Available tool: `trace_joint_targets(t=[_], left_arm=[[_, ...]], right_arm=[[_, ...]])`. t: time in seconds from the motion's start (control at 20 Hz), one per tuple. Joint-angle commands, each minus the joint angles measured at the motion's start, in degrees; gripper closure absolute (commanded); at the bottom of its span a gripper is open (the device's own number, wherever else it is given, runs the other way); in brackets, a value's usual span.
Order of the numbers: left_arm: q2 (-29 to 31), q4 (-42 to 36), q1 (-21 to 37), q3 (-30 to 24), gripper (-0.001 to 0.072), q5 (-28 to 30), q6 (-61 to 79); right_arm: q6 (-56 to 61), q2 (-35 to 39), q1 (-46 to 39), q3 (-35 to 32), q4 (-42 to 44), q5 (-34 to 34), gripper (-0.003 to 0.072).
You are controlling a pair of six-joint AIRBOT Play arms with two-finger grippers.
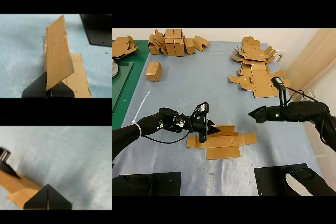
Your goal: Fold the box.
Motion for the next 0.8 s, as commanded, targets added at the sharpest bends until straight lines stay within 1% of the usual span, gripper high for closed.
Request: trace_joint_targets(t=[0.0, 0.1, 0.2, 0.3, 0.35, 0.4, 0.45, 0.5, 0.6, 0.75], left_arm=[[0.0, 0.0, 0.0, 0.0, 0.0696, 0.0, 0.0], [0.0, 0.0, 0.0, 0.0, 0.0696, 0.0, 0.0], [0.0, 0.0, 0.0, 0.0, 0.0696, 0.0, 0.0], [0.0, 0.0, 0.0, 0.0, 0.0696, 0.0, 0.0], [0.0, 0.0, 0.0, 0.0, 0.0696, 0.0, 0.0], [0.0, 0.0, 0.0, 0.0, 0.0696, 0.0, 0.0], [0.0, 0.0, 0.0, 0.0, 0.0696, 0.0, 0.0], [0.0, 0.0, 0.0, 0.0, 0.0695, 0.0, 0.0], [0.0, 0.0, 0.0, 0.0, 0.0696, 0.0, 0.0], [0.0, 0.0, 0.0, 0.0, 0.0696, 0.0, 0.0]], right_arm=[[7.8, 8.4, 15.2, -3.0, -12.5, 0.9, 0.0682], [13.6, 10.4, 25.8, -6.8, -17.7, 1.9, 0.0682], [18.0, 10.5, 36.3, -10.5, -23.6, 2.3, 0.0682], [19.2, 9.7, 46.8, -13.4, -30.6, 3.4, 0.0681], [19.2, 9.1, 51.4, -14.0, -35.2, 4.0, 0.0663], [19.3, 8.1, 54.6, -14.1, -39.6, 5.3, 0.0489], [19.3, 7.1, 56.7, -14.1, -42.9, 7.5, 0.0272], [19.2, 6.2, 57.7, -14.1, -44.9, 10.0, 0.0176], [19.2, 4.1, 57.8, -14.0, -45.9, 14.5, 0.0176], [19.1, -0.2, 57.8, -14.0, -49.2, 16.2, 0.0176]])
